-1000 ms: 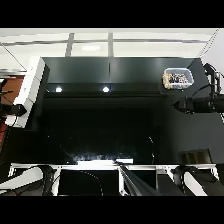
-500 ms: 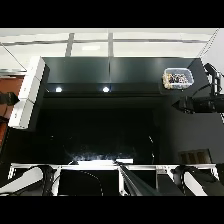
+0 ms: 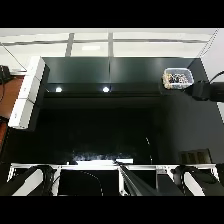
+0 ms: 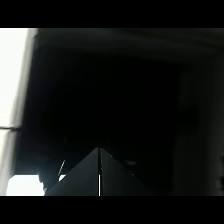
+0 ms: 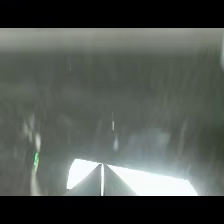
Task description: Fold the box and place the chain.
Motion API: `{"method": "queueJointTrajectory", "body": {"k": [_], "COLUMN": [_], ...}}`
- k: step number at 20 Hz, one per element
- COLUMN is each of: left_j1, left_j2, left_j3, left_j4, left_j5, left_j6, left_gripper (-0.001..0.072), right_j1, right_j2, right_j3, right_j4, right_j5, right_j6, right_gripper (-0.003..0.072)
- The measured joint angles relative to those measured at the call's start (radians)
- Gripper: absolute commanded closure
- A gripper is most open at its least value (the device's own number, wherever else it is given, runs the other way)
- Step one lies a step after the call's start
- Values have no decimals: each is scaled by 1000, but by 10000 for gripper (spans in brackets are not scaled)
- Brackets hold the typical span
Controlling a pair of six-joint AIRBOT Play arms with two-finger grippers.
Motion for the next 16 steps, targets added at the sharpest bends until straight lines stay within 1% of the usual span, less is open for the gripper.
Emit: {"method": "queueJointTrajectory", "body": {"k": [2,5,7,9,10,12,16], "left_j1": [-116,-297,-369,-407,-419,-433,-445], "left_j2": [119,283,360,418,440,473,496], "left_j3": [-105,-336,-481,-587,-624,-666,-701], "left_j4": [-18,-5,21,33,47,72,102], "left_j5": [87,224,286,348,368,412,439], "left_j6": [-46,-89,-142,-186,-199,-217,-233], "left_gripper": [682,681,680,679,679,679,679], "right_j1": [45,94,111,119,122,126,128], "right_j2": [93,179,206,220,224,229,233], "right_j3": [-53,-225,-356,-446,-475,-509,-536], "right_j4": [-51,-109,-139,-159,-165,-172,-182], "right_j5": [-105,-265,-375,-444,-457,-470,-476], "right_j6": [0,1,2,3,4,3,3], "right_gripper": [668,665,664,663,663,663,663]}}
